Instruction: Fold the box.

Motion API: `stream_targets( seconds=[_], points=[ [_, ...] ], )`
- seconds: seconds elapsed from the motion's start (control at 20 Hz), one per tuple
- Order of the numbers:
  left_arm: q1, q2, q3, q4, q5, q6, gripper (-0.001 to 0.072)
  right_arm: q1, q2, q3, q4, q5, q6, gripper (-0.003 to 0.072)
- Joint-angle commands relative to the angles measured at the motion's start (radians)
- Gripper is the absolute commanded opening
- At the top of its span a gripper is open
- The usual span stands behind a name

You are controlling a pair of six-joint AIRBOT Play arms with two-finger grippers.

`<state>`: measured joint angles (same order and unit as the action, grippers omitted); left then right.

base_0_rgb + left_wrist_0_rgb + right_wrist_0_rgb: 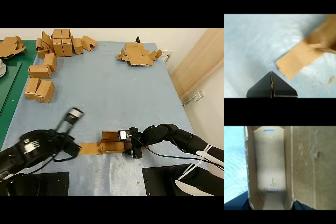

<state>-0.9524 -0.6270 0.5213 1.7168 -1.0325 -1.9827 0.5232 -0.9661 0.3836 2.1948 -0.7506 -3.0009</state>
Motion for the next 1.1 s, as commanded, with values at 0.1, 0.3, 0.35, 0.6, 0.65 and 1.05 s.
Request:
stream_targets(
  seconds=[0.1, 0.3, 0.35, 0.6, 0.65, 1.05],
  points=[
    [0.122, 0.095, -0.139, -0.219, 0.038, -0.34, 0.001, 0.0, 0.0, -0.001, 0.0, 0.001, 0.0, 0.0495],
    [0.123, 0.042, -0.187, -0.359, 0.23, -0.34, 0.001, 0.0, 0.0, -0.001, 0.0, 0.001, 0.0, 0.0495],
    [0.122, 0.021, -0.187, -0.387, 0.272, -0.339, 0.001, 0.0, 0.0, -0.001, 0.0, 0.001, 0.0, 0.0495],
    [0.122, -0.078, -0.187, -0.446, 0.348, -0.311, 0.001, 0.0, 0.0, -0.001, 0.0, 0.001, 0.0, 0.0494],
    [0.122, -0.087, -0.187, -0.447, 0.341, -0.31, 0.001, 0.0, 0.0, -0.001, 0.0, 0.001, 0.0, 0.0495],
    [0.143, 0.047, -0.187, -0.303, 0.204, -0.433, 0.0009, 0.0, 0.0, -0.001, 0.0, 0.0, 0.0, 0.0495]
  ],
)
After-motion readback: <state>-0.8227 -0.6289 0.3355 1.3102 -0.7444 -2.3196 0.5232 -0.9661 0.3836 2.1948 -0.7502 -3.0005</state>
